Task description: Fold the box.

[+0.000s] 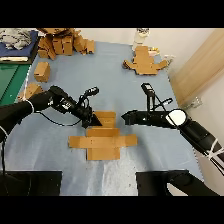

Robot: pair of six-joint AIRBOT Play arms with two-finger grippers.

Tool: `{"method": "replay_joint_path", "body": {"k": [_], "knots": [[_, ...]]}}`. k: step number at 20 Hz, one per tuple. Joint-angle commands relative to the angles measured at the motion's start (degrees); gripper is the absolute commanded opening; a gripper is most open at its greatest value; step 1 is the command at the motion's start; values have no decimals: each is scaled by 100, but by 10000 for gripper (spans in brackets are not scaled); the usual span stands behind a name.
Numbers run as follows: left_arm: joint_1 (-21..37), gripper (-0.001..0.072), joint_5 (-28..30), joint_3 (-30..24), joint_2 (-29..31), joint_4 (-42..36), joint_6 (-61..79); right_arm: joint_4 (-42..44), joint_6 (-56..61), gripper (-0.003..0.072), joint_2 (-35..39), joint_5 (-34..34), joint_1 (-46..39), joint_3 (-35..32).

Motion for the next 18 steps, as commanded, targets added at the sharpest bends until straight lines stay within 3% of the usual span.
{"method": "replay_joint_path", "body": {"k": [1, 7, 9, 18], "knots": [[-70, 12, 7, 0, 4, 221, -129, -1213, 929, 5, 131, -52, 603, -44], [-103, 12, 17, 0, 72, -136, 114, -3495, 2966, 5, 219, -17, 1661, -236], [-103, 12, 151, 2, 251, -448, 446, -3674, 3178, 5, 291, -31, 1768, -234], [-345, 12, 846, 0, 348, -245, 721, -4011, 3504, 5, 439, -409, 1777, -229]]}}
